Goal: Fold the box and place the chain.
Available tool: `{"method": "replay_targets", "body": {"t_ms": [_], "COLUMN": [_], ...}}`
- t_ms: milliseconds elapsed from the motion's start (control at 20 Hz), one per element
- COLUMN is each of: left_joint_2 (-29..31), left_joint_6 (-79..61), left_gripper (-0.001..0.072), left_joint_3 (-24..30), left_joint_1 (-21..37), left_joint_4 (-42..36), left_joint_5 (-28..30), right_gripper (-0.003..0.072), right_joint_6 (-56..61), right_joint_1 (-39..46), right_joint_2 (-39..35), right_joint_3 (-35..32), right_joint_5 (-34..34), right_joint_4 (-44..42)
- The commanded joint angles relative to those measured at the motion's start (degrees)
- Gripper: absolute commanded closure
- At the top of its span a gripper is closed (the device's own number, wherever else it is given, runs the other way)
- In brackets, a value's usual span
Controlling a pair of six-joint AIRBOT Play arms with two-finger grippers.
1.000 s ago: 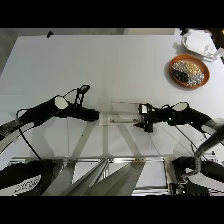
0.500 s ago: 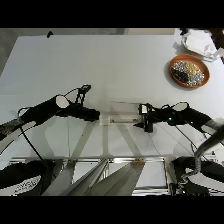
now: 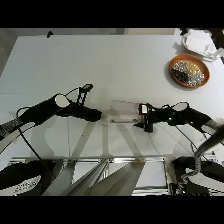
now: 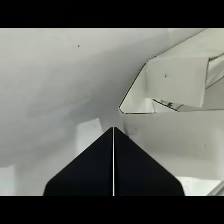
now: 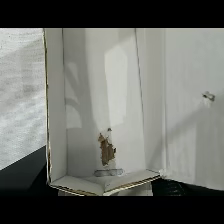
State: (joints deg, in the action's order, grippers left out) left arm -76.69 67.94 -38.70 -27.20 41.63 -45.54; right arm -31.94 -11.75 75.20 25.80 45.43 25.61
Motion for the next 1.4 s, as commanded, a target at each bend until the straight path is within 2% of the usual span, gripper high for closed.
{"method": "replay_targets", "body": {"t_ms": [0, 150, 300, 600, 650, 700, 750, 1000, 1150, 1350], "left_joint_2": [1.16, 2.99, 3.61, 3.61, 3.61, 3.61, 3.61, 3.65, 3.1, 0.7], "left_joint_6": [-0.04, -0.76, -0.83, -0.85, -0.85, -0.85, -0.85, -0.85, -0.44, 4.5], "left_gripper": [0.0698, 0.0695, 0.056, 0.0547, 0.0488, 0.0386, 0.0321, 0.0309, 0.0251, 0.0253], "left_joint_3": [-0.09, -0.59, -1.92, -2.6, -2.69, -2.8, -2.99, -3.1, -3.34, -6.54], "left_joint_1": [-0.02, -0.04, -0.33, -2.69, -2.86, -2.95, -2.97, -3.65, -4.63, -6.6], "left_joint_4": [-1.29, -2.69, -3.43, -4.96, -4.9, -4.92, -4.55, -3.85, -3.28, 0.66], "left_joint_5": [-0.33, -0.31, -0.63, -0.63, -0.87, -1.42, -2.19, -2.73, -2.71, -2.73], "right_gripper": [0.0276, 0.0276, 0.0276, 0.0276, 0.0276, 0.0276, 0.0276, 0.0276, 0.0276, 0.0276], "right_joint_6": [-0.04, -0.04, -0.04, -0.04, -0.04, -0.04, -0.04, -0.04, -0.04, -0.04], "right_joint_1": [0.04, 0.04, 0.02, 0.04, 0.02, 0.04, 0.02, 0.02, 0.02, 0.04], "right_joint_2": [-0.02, -0.02, -0.02, -0.02, -0.02, -0.02, -0.02, -0.02, -0.02, -0.02], "right_joint_3": [0.0, 0.0, 0.0, -0.02, 0.0, -0.02, 0.0, 0.0, 0.0, -0.02], "right_joint_5": [0.02, 0.0, 0.02, 0.0, 0.0, 0.02, 0.02, 0.02, 0.0, 0.02], "right_joint_4": [0.04, 0.07, 0.04, 0.04, 0.04, 0.04, 0.04, 0.04, 0.04, 0.04]}}
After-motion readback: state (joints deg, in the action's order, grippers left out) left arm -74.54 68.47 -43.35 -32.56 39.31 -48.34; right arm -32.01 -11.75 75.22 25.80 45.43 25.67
